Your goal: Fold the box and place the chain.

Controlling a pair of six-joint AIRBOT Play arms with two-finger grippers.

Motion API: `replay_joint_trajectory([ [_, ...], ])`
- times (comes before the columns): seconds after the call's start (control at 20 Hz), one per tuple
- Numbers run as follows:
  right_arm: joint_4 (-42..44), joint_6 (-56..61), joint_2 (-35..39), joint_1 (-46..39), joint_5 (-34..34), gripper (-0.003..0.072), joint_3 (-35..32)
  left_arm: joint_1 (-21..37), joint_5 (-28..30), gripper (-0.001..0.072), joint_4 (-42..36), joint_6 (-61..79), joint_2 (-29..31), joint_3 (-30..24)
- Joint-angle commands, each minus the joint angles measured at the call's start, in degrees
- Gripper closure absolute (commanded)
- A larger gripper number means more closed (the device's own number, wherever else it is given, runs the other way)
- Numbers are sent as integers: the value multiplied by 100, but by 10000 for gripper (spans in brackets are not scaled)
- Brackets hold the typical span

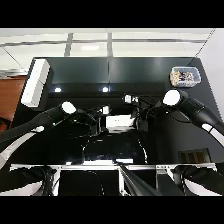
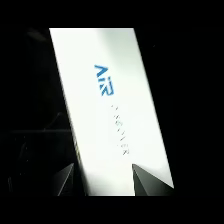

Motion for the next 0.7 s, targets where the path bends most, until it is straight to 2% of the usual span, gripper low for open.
replay_joint_trajectory([
  [0.0, 68, 977, 256, -94, -24, 264, 164, -4, 7, 303, -2, 13, 0, -2],
  [0.15, 74, 2935, 396, -520, 509, 270, 151, -4, 7, 303, -2, 13, 0, -2],
  [0.25, 227, 3285, 396, -737, 879, 664, -37, -4, 7, 303, -2, 13, 0, -2],
  [0.3, 562, 3283, 393, -780, 835, 669, -197, -4, 7, 303, -2, 13, 0, -2],
  [0.5, 2796, 3239, 208, -793, 50, 668, -833, -4, 7, 303, -2, 13, 0, -2],
  [0.55, 3161, 3239, 74, -780, -109, 668, -901, -4, 7, 303, -2, 13, 0, -2],
  [0.65, 3357, 3239, -219, -715, -337, 668, -903, -4, 7, 303, -2, 13, 0, -2],
])
